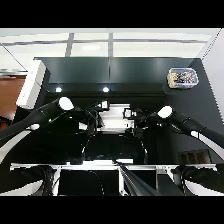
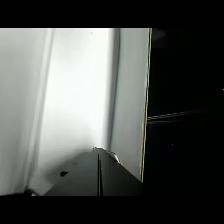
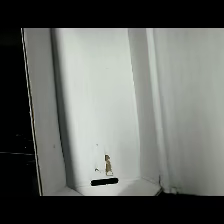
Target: Fold the box and place the chain.
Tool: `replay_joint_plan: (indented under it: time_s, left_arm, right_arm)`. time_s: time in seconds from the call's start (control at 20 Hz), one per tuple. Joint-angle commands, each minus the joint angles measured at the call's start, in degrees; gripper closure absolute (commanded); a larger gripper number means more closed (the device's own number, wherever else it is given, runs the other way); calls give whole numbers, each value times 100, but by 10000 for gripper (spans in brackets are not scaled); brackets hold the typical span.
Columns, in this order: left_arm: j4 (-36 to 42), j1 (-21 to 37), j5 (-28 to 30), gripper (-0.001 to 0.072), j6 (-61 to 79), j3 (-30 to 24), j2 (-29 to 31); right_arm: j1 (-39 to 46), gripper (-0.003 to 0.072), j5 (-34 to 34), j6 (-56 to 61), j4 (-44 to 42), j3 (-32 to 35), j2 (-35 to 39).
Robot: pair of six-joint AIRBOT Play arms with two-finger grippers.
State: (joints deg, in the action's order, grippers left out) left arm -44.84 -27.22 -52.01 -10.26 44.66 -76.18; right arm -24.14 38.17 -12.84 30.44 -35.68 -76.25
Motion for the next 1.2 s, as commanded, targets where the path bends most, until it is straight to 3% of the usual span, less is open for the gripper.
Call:
replay_joint_plan:
  time_s: [0.0, 0.2, 0.35, 0.4, 0.5, 0.7, 0.85, 1.15]
  left_arm:
    - [-597, 284, -61, 681, -837, 72, 575]
    - [-1456, 1062, -533, 680, -2503, 68, 1342]
    - [-2498, 1880, -817, 679, -5436, 7, 1388]
    - [-2527, 2177, -879, 679, -6240, -120, 1362]
    - [-2048, 2647, -874, 678, -6959, -529, 1318]
    - [-321, 3040, -857, 679, -6483, -1241, 868]
    - [131, 2651, -868, 679, -6024, -1318, 350]
    - [1996, 2074, -660, 678, -4494, -1298, -63]
  right_arm:
    - [-2, 626, 15, -4, 11, 0, 0]
    - [-2, 626, 15, -4, 9, 0, 0]
    - [-2, 626, 15, -4, 9, -2, 2]
    - [-2, 626, 15, -4, 9, -2, 0]
    - [-2, 626, 13, -4, 9, -2, 0]
    - [-2, 626, 13, -4, 9, 0, 0]
    - [-2, 626, 15, -4, 9, 0, 0]
    - [-2, 626, 15, -4, 9, -2, 2]
